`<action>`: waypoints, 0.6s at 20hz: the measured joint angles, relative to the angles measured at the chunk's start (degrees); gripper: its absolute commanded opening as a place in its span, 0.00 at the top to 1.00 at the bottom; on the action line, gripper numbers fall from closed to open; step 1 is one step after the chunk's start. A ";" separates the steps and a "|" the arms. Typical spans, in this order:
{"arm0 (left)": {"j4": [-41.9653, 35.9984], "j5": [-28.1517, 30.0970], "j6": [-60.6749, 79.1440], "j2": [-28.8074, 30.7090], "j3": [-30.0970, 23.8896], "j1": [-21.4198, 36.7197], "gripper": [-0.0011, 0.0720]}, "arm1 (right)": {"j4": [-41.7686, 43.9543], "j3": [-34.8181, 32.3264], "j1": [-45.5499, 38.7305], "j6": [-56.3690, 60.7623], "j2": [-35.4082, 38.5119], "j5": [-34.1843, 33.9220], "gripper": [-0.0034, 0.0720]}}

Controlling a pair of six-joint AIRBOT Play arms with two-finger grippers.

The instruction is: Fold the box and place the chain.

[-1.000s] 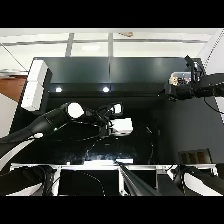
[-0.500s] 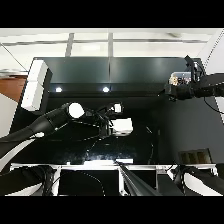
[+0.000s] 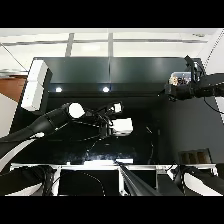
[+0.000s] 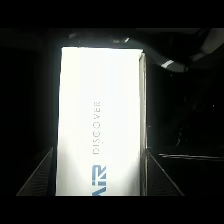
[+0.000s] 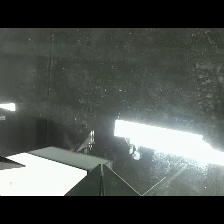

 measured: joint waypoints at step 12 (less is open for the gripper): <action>-0.02 -1.36 -0.63 0.35 -0.02 -0.02 0.02 | 0.00 0.00 0.00 0.02 0.00 -0.20 0.93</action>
